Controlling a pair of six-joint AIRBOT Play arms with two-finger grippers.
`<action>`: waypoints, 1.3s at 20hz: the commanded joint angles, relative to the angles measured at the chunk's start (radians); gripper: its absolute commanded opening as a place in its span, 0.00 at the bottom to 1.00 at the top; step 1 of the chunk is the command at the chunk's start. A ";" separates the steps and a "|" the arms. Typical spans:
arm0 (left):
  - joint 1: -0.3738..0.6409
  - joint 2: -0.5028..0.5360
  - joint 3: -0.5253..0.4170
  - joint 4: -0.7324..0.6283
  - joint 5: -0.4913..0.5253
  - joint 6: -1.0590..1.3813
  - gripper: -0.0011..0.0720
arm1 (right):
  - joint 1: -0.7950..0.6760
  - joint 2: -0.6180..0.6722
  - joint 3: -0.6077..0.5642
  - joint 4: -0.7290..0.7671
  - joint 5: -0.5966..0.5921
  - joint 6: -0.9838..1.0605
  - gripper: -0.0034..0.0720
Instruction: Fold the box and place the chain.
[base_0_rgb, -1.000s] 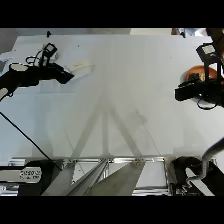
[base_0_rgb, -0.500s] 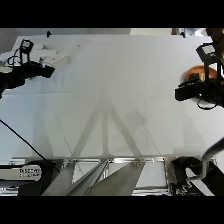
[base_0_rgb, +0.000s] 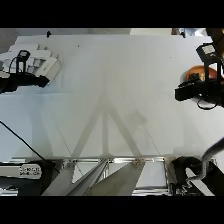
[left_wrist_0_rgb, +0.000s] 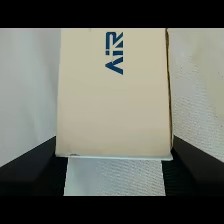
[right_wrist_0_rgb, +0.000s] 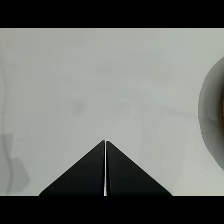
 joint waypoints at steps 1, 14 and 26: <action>0.003 -0.028 0.000 0.045 -0.073 -0.023 0.14 | 0.000 0.001 0.000 0.000 0.000 0.000 0.06; 0.003 -0.014 0.000 0.047 -0.139 -0.023 0.57 | 0.000 0.001 0.000 0.000 0.000 0.000 0.06; 0.003 0.097 0.000 0.050 -0.214 -0.023 0.98 | 0.000 0.001 0.000 0.000 0.000 0.000 0.06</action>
